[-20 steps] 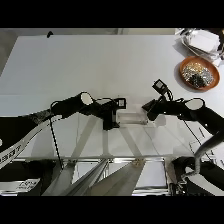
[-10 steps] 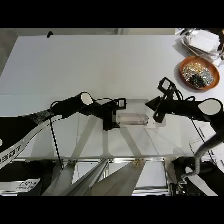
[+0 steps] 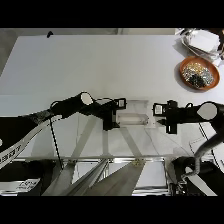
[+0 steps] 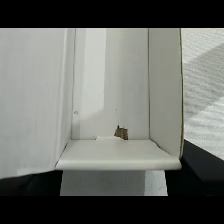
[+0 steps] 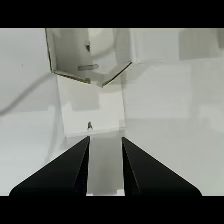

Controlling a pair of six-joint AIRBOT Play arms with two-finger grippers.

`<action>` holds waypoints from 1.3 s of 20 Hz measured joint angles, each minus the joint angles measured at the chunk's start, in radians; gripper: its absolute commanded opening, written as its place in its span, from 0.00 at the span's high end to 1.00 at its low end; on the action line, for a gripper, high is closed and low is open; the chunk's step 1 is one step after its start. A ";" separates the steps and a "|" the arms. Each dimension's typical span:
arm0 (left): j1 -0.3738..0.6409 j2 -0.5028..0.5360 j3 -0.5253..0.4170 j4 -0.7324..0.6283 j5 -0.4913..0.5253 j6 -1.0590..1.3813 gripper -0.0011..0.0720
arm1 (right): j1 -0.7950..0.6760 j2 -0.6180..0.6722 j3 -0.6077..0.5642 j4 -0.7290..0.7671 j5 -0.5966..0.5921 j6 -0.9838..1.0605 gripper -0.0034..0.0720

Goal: Fold the box and place the chain.

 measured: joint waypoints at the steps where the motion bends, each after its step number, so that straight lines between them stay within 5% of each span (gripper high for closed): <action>1: 0.000 0.000 0.000 0.000 0.000 0.000 0.56 | 0.001 -0.019 0.000 0.009 -0.012 -0.017 0.67; 4: 0.000 0.000 0.000 0.000 0.000 0.000 0.56 | 0.018 -0.081 0.000 0.041 -0.037 -0.077 0.75; 24: 0.000 0.000 0.000 0.000 -0.001 0.000 0.56 | 0.127 -0.218 0.000 0.303 -0.146 -0.192 0.75; 26: 0.000 0.000 0.000 0.000 -0.001 0.000 0.56 | 0.130 -0.228 0.000 0.314 -0.151 -0.192 0.69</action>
